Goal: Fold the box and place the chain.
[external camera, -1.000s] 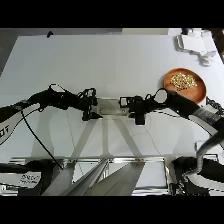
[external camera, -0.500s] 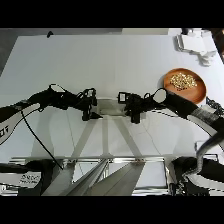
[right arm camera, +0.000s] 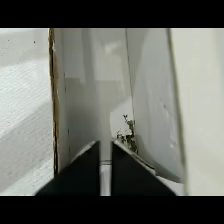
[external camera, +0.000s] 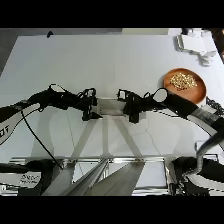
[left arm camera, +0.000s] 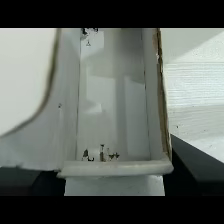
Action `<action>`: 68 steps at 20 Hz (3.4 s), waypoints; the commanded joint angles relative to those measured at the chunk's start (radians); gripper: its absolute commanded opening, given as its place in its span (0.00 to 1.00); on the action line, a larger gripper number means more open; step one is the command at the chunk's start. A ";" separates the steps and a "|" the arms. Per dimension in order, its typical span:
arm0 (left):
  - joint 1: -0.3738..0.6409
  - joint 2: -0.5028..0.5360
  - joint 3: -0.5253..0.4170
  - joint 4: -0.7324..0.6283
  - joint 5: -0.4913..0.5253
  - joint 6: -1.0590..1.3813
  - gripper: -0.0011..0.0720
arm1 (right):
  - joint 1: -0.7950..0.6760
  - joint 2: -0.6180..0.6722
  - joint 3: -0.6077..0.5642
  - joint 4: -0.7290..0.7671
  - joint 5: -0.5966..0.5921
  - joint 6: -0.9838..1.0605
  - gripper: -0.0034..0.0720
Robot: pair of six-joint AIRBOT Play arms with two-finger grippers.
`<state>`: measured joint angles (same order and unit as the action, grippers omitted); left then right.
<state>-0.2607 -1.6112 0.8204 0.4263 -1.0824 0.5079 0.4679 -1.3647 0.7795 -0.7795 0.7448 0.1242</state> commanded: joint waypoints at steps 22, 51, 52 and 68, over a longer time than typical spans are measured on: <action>0.000 -0.001 0.000 0.000 0.001 0.001 0.53 | -0.370 0.209 -0.300 -0.028 0.042 0.942 0.05; 0.000 -0.001 0.000 0.000 0.001 0.000 0.53 | -0.205 0.107 -0.299 0.591 0.032 0.679 0.42; 0.000 -0.001 0.000 0.000 0.001 0.000 0.53 | -0.205 0.121 -0.299 0.579 0.018 0.679 0.41; 0.000 -0.001 0.000 0.000 0.001 0.000 0.53 | -0.166 0.166 -0.297 0.540 -0.040 0.681 0.61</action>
<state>-0.2611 -1.6112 0.8204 0.4267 -1.0821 0.5087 0.2779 -1.1999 0.4816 -0.2390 0.7303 0.8059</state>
